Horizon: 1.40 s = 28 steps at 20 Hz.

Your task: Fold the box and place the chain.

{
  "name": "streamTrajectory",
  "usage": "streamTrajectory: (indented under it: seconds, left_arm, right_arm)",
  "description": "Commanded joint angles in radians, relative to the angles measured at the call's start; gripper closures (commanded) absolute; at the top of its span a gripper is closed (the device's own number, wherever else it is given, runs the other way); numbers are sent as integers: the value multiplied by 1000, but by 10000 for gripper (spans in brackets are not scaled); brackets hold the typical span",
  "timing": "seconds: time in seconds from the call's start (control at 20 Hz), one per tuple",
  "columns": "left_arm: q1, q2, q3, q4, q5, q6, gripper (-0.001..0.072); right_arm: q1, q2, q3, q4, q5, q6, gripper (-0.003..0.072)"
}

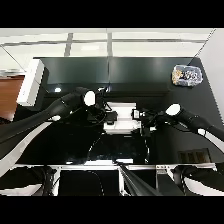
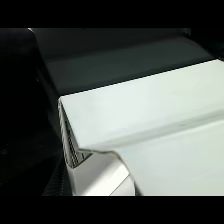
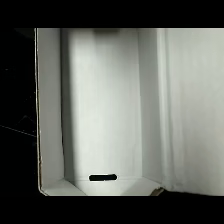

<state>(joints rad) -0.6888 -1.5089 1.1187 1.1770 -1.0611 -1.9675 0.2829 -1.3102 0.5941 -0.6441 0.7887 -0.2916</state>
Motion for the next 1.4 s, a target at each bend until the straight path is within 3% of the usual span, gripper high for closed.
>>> streamTrajectory:
  seconds: [0.0,0.1,0.5,0.6,0.65,1.05,1.35]
  left_arm:
    - [-26,0,10,81,0,-65,246]
    - [-54,0,34,153,-25,-116,247]
    - [-90,-3,80,188,-74,-217,247]
    - [-90,-3,80,195,-74,-217,352]
    - [-90,-3,80,199,-75,-219,360]
    - [-91,-57,80,266,-151,-326,360]
    - [-95,-65,95,293,-116,-398,360]
  right_arm:
    - [1,0,0,0,0,0,508]
    - [1,0,0,0,0,0,509]
    - [1,0,0,0,0,0,508]
    - [1,0,0,0,0,0,509]
    - [1,0,0,0,0,0,508]
    - [1,0,0,0,0,0,508]
    - [1,0,0,0,0,0,508]
